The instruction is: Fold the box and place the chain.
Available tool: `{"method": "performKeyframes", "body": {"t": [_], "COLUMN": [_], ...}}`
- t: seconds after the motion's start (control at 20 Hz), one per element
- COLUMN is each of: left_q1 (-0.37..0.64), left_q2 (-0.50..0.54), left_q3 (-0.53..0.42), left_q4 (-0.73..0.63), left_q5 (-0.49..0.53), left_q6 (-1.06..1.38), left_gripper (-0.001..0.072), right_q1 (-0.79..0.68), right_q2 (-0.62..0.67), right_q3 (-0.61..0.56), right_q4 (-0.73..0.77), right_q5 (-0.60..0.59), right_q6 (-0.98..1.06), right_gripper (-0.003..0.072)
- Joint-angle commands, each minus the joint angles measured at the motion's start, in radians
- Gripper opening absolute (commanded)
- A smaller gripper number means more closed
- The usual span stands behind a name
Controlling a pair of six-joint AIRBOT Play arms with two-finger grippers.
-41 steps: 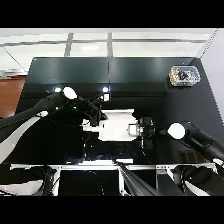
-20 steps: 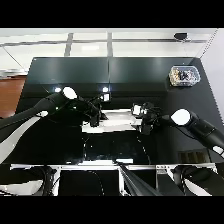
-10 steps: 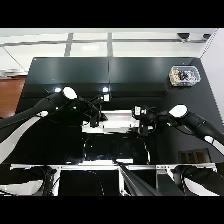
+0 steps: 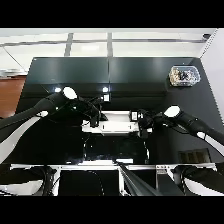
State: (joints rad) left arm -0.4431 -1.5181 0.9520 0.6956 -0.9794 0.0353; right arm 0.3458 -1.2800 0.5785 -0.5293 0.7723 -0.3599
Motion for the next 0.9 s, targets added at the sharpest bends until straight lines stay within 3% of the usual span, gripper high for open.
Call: {"method": "performKeyframes", "body": {"t": [0.0,0.4,0.45,0.5,0.75,0.8,0.85], "left_q1": [0.000,-0.001,-0.001,-0.001,0.000,0.002,0.005], "left_q2": [0.000,0.000,0.000,0.000,0.002,0.006,0.016], "left_q3": [0.000,0.000,0.000,0.000,0.000,0.003,0.007], "left_q4": [-0.001,-0.001,-0.001,0.000,0.000,0.005,0.017], "left_q5": [0.003,0.002,0.003,0.002,-0.014,-0.040,-0.070], "left_q6": [-0.001,-0.001,-0.001,-0.001,-0.021,-0.021,-0.021], "left_gripper": [0.0030,0.0030,0.0030,0.0031,0.0034,0.0100,0.0313], "right_q1": [0.027,0.043,0.043,0.043,0.043,0.043,0.043], "right_q2": [-0.015,-0.019,-0.019,-0.019,-0.019,-0.019,-0.019], "right_q3": [0.001,0.001,0.001,0.001,0.001,0.001,0.001], "right_q4": [-0.044,-0.048,-0.048,-0.048,-0.048,-0.048,-0.048], "right_q5": [-0.019,-0.063,-0.067,-0.068,-0.068,-0.068,-0.068], "right_q6": [0.007,0.040,0.043,0.044,0.045,0.045,0.045], "right_gripper": [0.0709,0.0708,0.0676,0.0554,0.0533,0.0532,0.0532]}}
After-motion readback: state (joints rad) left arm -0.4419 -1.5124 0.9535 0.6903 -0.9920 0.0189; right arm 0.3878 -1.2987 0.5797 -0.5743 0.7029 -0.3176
